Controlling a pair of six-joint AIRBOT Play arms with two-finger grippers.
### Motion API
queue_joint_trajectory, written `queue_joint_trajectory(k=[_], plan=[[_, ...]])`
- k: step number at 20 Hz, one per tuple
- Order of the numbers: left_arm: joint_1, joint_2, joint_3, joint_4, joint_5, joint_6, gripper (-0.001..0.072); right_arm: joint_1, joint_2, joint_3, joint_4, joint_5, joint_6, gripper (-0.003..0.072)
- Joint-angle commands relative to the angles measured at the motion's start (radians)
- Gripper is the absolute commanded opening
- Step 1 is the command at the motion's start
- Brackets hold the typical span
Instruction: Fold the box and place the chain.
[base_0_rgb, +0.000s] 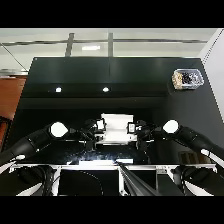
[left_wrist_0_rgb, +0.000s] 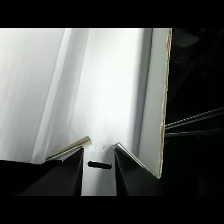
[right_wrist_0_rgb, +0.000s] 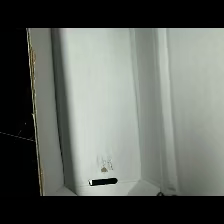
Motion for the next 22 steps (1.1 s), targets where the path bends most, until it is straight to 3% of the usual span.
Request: queue_joint_trajectory(k=[1, 2, 4, 5, 6, 7, 9, 12, 16, 19, 22], plan=[[0.0, 0.002, 0.001, -0.008, 0.001, 0.0, 0.044, 0.0, -0.001, 0.0, 0.0, 0.0, 0.0, 0.0343], [0.0, 0.002, 0.001, -0.008, 0.001, 0.0, 0.0575, 0.0, -0.001, 0.0, 0.0, 0.0, 0.0, 0.0343], [0.0, 0.002, 0.001, -0.008, 0.001, 0.0, 0.0572, 0.0, -0.001, 0.0, 0.0, 0.0, 0.0, 0.0343], [0.0, 0.002, 0.001, -0.008, -0.001, -0.001, 0.0427, 0.0, -0.001, 0.0, 0.0, -0.001, 0.0, 0.0343], [0.0, 0.003, 0.002, -0.008, -0.003, -0.001, 0.0193, 0.0, -0.001, 0.0, 0.0, 0.0, 0.0, 0.0343], [0.001, 0.01, 0.002, 0.004, -0.003, -0.001, 0.003, 0.0, -0.001, 0.0, 0.0, 0.0, 0.0, 0.0343], [0.016, 0.041, 0.002, 0.071, -0.003, -0.089, 0.0027, 0.0, -0.001, 0.0, 0.0, 0.0, 0.0, 0.0343], [0.111, 0.135, 0.001, 0.259, -0.032, -0.415, 0.0028, 0.0, -0.001, 0.0, 0.0, 0.0, 0.0, 0.0343], [0.391, 0.256, 0.001, 0.382, -0.238, -0.803, 0.0028, 0.0, -0.001, 0.0, 0.0, 0.0, 0.0, 0.0343], [0.618, 0.261, -0.005, 0.381, -0.448, -0.878, 0.0028, 0.0, -0.001, 0.0, 0.0, -0.001, 0.0, 0.0343], [0.769, 0.258, -0.05, 0.381, -0.459, -1.133, 0.0028, 0.0, -0.001, 0.0, 0.0, -0.002, 0.0, 0.0343]])
